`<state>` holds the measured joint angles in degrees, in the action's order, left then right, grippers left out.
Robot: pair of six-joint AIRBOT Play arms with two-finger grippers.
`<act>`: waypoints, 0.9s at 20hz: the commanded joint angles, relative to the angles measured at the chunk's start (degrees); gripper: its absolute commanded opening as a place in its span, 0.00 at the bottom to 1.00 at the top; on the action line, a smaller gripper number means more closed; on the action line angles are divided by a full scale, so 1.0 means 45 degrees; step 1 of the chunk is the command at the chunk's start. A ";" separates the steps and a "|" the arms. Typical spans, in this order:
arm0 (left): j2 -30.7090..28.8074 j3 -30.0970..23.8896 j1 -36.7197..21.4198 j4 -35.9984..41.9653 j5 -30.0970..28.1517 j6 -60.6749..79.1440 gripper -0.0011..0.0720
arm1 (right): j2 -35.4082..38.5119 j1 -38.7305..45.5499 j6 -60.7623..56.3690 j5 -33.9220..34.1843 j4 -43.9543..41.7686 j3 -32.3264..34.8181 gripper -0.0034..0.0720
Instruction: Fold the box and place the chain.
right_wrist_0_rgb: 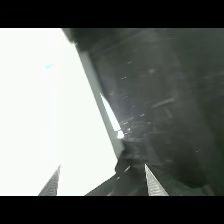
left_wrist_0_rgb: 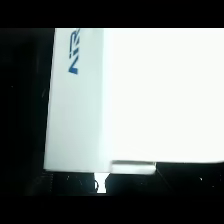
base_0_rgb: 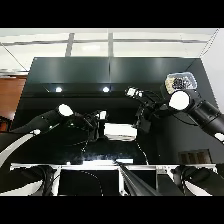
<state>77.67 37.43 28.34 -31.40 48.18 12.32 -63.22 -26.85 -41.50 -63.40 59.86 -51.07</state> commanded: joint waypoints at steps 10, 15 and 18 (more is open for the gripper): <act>0.0010 0.0000 0.0005 -0.0024 0.0024 0.0019 0.68 | 0.0418 0.0447 0.3643 0.1020 -0.3808 0.2025 0.89; 0.0010 0.0000 0.0005 -0.0024 0.0019 0.0019 0.68 | 0.0413 0.0413 0.5430 0.1787 -0.3575 0.2307 0.89; 0.0010 0.0000 0.0005 -0.0024 0.0019 0.0019 0.68 | 0.0350 0.0408 0.5435 0.1797 -0.3585 0.2312 0.89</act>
<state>77.67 37.43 28.34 -31.48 48.21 12.40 -61.45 -24.97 -19.25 -56.64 43.77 -41.04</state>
